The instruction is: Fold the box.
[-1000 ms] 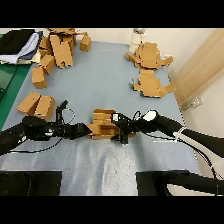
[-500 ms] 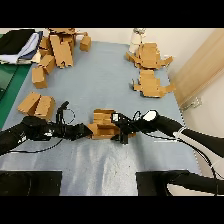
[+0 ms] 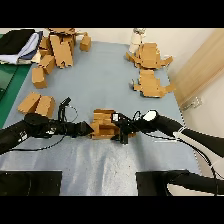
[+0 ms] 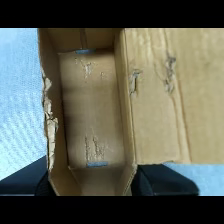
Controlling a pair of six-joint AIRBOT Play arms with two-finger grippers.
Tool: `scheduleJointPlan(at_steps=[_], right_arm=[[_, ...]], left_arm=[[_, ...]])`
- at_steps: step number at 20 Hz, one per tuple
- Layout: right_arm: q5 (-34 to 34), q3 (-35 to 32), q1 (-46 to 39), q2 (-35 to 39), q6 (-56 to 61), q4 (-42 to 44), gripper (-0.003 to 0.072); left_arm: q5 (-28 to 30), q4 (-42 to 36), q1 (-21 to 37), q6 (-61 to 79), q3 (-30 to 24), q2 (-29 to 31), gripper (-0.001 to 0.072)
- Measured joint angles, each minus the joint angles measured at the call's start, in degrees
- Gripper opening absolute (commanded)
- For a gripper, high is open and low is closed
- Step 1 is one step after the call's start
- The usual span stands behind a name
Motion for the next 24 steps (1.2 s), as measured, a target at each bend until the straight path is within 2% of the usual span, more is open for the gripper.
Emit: scheduleJointPlan(at_steps=[4, 7, 12, 24], right_arm=[[0.0, 0.0, 0.0, 0.0, 0.0, 0.0, 0.0501], [0.0, 0.0, 0.0, 0.0, 0.0, 0.0, 0.0501], [0.0, 0.0, 0.0, 0.0, 0.0, 0.0, 0.0501], [0.0, 0.0, 0.0, 0.0, 0.0, 0.0, 0.0501]], left_arm=[[3.8, 15.3, -4.8, -14.3, 3.6, 0.1, 0.0465], [5.3, 23.6, -7.5, -23.6, 5.6, 0.2, 0.0465], [7.2, 29.1, -10.9, -31.6, 8.0, -0.2, 0.0465], [5.2, 40.5, -16.2, -45.5, 11.1, -1.0, 0.0464]])
